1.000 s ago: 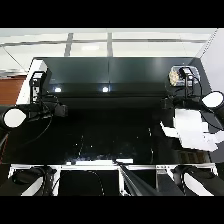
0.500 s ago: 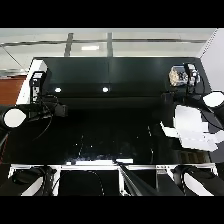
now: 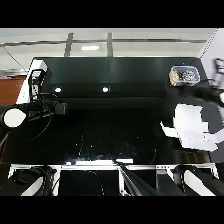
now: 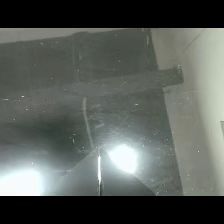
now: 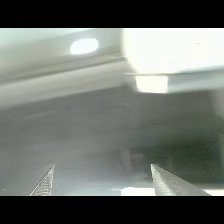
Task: Fold the box and place the chain.
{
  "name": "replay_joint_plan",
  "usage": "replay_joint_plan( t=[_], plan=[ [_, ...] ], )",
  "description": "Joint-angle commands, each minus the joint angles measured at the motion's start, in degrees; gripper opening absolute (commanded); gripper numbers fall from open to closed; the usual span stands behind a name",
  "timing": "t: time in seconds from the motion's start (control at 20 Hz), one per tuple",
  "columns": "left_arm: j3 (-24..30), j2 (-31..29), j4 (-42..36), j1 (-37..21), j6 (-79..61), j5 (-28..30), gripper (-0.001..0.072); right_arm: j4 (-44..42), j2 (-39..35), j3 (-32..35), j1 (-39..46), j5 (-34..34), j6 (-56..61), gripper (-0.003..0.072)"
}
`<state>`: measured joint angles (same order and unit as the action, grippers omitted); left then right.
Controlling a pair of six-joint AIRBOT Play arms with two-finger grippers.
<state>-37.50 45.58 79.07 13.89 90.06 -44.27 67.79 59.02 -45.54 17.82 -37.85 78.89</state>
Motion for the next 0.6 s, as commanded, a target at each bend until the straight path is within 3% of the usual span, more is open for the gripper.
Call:
replay_joint_plan(
  t=[0.0,0.1,0.15,0.2,0.25,0.4,0.55],
  plan=[
    [0.02,0.11,-0.46,0.02,-0.02,1.05,0.0025,15.26,0.2,-3.5,19.96,-9.49,8.96,0.0719],
    [0.02,0.55,-0.48,0.02,0.0,1.14,0.0048,16.92,0.74,-3.52,32.92,-13.75,6.51,0.0719],
    [0.02,0.87,-0.5,0.07,0.0,1.03,0.0292,16.72,1.2,-3.52,37.99,-14.75,6.51,0.0719],
    [0.02,1.25,-0.59,0.09,0.28,0.85,0.0647,15.56,1.81,-3.52,42.01,-15.32,5.92,0.0719],
    [0.02,1.66,-0.76,0.09,0.61,0.57,0.0705,12.9,2.45,-3.52,44.19,-15.78,2.4,0.0718],
    [0.02,2.67,-1.49,0.09,0.61,0.52,0.0705,0.13,6.56,-3.65,43.98,-22.71,-20.63,0.0718],
    [0.02,3.48,-1.79,0.09,0.61,0.5,0.0705,4.52,11.54,-3.67,39.15,-29.97,-26.32,0.0717]
  ],
)
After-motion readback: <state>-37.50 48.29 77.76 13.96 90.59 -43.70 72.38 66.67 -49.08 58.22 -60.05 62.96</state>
